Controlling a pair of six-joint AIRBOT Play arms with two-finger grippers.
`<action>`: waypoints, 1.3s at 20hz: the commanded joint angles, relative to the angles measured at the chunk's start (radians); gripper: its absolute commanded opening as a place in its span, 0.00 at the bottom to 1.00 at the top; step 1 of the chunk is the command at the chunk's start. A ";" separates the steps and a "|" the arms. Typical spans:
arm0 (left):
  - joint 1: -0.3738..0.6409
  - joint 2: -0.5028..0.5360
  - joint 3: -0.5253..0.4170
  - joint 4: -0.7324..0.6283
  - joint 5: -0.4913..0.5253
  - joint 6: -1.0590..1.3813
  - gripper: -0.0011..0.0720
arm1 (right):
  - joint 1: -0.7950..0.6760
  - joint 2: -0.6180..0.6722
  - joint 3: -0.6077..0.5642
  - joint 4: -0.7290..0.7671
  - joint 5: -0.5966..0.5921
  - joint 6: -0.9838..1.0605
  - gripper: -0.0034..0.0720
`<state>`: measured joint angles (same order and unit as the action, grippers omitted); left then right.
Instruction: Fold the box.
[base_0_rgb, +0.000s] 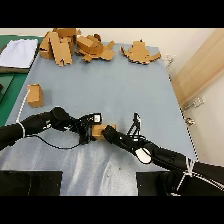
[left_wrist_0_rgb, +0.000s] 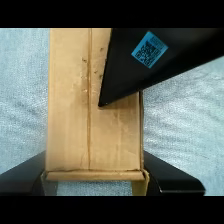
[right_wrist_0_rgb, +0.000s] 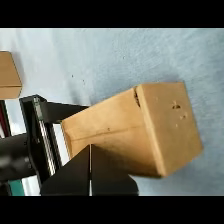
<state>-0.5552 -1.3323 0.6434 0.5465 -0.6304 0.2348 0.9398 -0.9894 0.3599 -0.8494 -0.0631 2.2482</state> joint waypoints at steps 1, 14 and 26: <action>0.000 0.000 0.000 0.000 0.000 0.000 0.64 | -0.005 0.094 0.005 -0.048 -0.029 0.002 0.05; 0.010 0.056 0.045 0.003 0.064 -0.354 0.64 | -0.296 0.496 0.004 -0.193 0.172 -0.095 0.05; 0.551 0.142 0.280 0.465 0.166 -1.058 0.64 | -0.336 0.498 0.004 -0.274 0.196 -0.095 0.05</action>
<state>-0.1352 -1.1503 0.8703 0.9470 -0.5068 -0.7574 0.6064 -0.4927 0.3634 -1.1084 0.1215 2.1536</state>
